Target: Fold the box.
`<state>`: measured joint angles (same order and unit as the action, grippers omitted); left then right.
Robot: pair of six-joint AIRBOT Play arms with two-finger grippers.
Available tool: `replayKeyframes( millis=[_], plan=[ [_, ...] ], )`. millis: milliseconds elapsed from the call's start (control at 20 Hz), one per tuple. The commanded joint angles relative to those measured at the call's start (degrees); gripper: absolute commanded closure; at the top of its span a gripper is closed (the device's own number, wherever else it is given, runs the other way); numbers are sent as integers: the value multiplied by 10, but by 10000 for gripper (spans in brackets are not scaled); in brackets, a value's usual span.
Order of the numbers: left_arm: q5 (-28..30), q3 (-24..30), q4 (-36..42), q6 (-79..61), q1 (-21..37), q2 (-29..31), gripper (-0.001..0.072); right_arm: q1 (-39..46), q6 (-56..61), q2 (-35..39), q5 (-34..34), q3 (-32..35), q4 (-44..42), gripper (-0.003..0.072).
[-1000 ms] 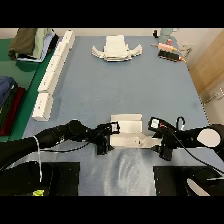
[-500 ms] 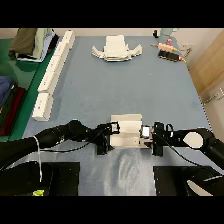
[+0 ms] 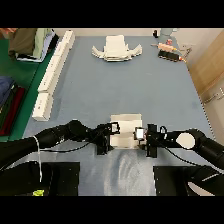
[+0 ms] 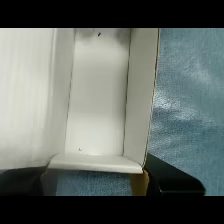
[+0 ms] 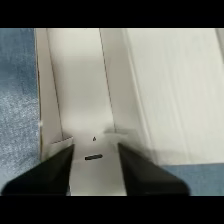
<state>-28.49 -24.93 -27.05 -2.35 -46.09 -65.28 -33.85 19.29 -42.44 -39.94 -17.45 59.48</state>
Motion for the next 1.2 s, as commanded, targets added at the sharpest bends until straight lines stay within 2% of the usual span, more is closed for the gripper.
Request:
replayKeyframes(
  millis=[0, 350, 400, 450, 500, 600, 650, 900, 1000, 1150],
  plan=[
    [0, -1, 1, 0, 0, 0, 288, -9, -3, -26, 18, 0, -12, 79],
    [-1, -1, 1, 0, 0, 0, 288, -9, 12, -30, -9, -1, 7, 91],
    [0, -1, 1, 0, 0, 0, 288, -9, 49, -23, -34, -6, 24, 141],
    [0, -1, 1, 0, 0, 0, 288, -9, 111, -13, -66, -14, 54, 241],
    [-1, -1, 1, 0, 0, 0, 288, -9, 196, 3, -104, -26, 107, 372],
    [0, -1, 1, 0, 0, 0, 288, -9, 388, 40, -178, -53, 244, 618],
    [0, -1, 1, 0, 0, 0, 288, -9, 472, 58, -204, -65, 300, 672],
    [0, -1, 1, 0, 0, 0, 288, 0, 893, 132, -274, -91, 521, 680],
    [-1, -1, 1, 0, 0, 0, 288, 35, 1008, 120, -325, -87, 529, 679],
    [0, -1, 1, 0, 0, 0, 288, 99, 1014, 74, -298, -64, 440, 680]
  ],
)
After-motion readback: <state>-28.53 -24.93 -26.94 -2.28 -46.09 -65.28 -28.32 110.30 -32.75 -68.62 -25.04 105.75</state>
